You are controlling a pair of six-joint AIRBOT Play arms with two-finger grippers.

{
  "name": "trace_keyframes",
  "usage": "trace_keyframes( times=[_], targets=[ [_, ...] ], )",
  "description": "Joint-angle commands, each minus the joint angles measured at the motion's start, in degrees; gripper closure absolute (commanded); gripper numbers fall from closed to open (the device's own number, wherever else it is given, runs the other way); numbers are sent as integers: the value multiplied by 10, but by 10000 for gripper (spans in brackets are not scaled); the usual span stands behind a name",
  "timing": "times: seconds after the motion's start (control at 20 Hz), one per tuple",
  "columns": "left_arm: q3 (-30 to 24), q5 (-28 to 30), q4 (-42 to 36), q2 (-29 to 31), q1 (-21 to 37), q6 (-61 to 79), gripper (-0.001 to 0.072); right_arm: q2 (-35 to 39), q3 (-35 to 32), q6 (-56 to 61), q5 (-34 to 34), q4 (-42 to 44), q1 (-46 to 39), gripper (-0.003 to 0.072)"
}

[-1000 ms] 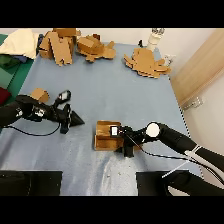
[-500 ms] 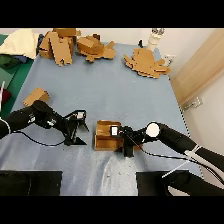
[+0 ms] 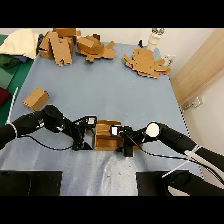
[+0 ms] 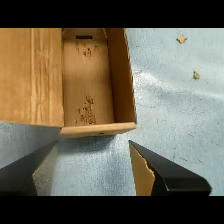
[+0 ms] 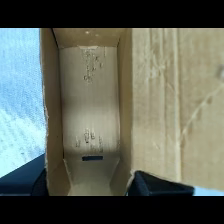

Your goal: Fold the box.

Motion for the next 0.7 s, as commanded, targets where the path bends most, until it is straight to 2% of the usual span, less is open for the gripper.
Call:
trace_keyframes(
  times=[0.0,0.3,0.5,0.65],
  targets=[
    [0,20,-1,0,-23,-14,17,0,0,0,0,0,0,105],
    [-1,44,-5,0,-56,-14,17,0,0,0,0,0,0,105],
    [-1,50,-13,0,-59,-14,18,0,0,0,0,1,0,105],
    [-1,75,-13,-4,-59,-14,18,0,0,0,0,6,0,105]
  ],
)
